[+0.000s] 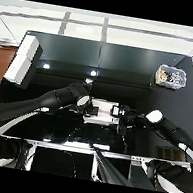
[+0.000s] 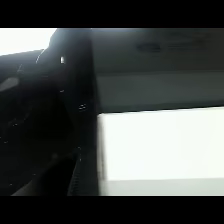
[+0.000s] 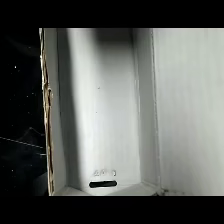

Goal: Fold the box and place the chain.

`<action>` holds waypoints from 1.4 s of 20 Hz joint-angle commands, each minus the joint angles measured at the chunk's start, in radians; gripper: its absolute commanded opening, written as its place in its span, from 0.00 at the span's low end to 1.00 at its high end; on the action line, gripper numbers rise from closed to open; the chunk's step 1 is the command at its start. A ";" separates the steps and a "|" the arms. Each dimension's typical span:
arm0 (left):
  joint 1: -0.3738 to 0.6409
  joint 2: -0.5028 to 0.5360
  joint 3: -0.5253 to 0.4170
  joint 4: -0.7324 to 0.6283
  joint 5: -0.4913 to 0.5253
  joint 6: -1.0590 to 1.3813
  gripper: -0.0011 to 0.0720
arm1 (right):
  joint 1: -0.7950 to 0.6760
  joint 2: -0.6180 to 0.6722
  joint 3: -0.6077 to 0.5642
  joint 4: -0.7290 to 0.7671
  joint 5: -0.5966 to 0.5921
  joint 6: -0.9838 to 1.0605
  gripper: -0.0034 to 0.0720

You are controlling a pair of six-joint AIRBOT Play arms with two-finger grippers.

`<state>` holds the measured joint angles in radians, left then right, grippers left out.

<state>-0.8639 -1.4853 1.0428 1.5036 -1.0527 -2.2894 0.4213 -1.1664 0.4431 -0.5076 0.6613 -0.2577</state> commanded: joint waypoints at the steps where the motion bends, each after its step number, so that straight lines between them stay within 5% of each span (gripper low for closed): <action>1: -0.010 -0.013 0.019 0.007 0.000 -0.008 0.16 | 0.000 0.000 0.001 0.001 0.000 0.000 0.21; 4: -0.010 -0.013 0.019 0.002 0.000 -0.008 0.04 | 0.000 0.000 0.001 0.001 0.000 0.000 0.21; 7: -0.016 -0.013 0.020 0.003 0.002 -0.008 0.06 | 0.000 0.000 0.001 0.001 0.000 0.000 0.21; 10: -0.016 -0.013 0.020 0.002 -0.016 -0.008 0.54 | 0.000 0.000 0.001 0.001 0.000 0.000 0.21; 13: -0.016 -0.013 0.020 0.002 -0.026 -0.008 0.54 | 0.000 0.000 0.001 0.001 0.000 0.000 0.21; 14: -0.016 -0.013 0.020 0.002 -0.025 -0.008 0.53 | 0.000 0.000 0.001 0.001 0.000 0.000 0.21; 15: -0.016 -0.013 0.020 0.002 -0.026 -0.011 0.21 | 0.000 0.000 0.001 0.001 0.001 0.000 0.21; 16: -0.016 -0.013 0.020 0.003 -0.025 -0.011 0.07 | 0.000 0.000 0.001 0.001 0.000 0.000 0.21; 20: -0.016 -0.013 0.020 0.003 -0.021 -0.011 0.04 | 0.000 0.000 0.001 0.001 0.000 0.000 0.21; 21: -0.016 -0.013 0.020 0.003 -0.017 -0.011 0.04 | 0.000 0.000 0.001 0.002 0.000 0.011 0.29; 22: -0.016 -0.013 0.020 0.003 -0.013 -0.011 0.04 | 0.000 0.000 0.001 0.002 -0.011 0.031 0.73; 23: -0.016 -0.013 0.020 0.003 -0.014 -0.011 0.04 | 0.000 0.004 0.001 0.000 -0.015 0.046 0.97; 28: -0.016 -0.013 0.020 0.003 -0.014 -0.011 0.04 | -0.003 0.117 0.001 -0.203 0.067 0.215 0.97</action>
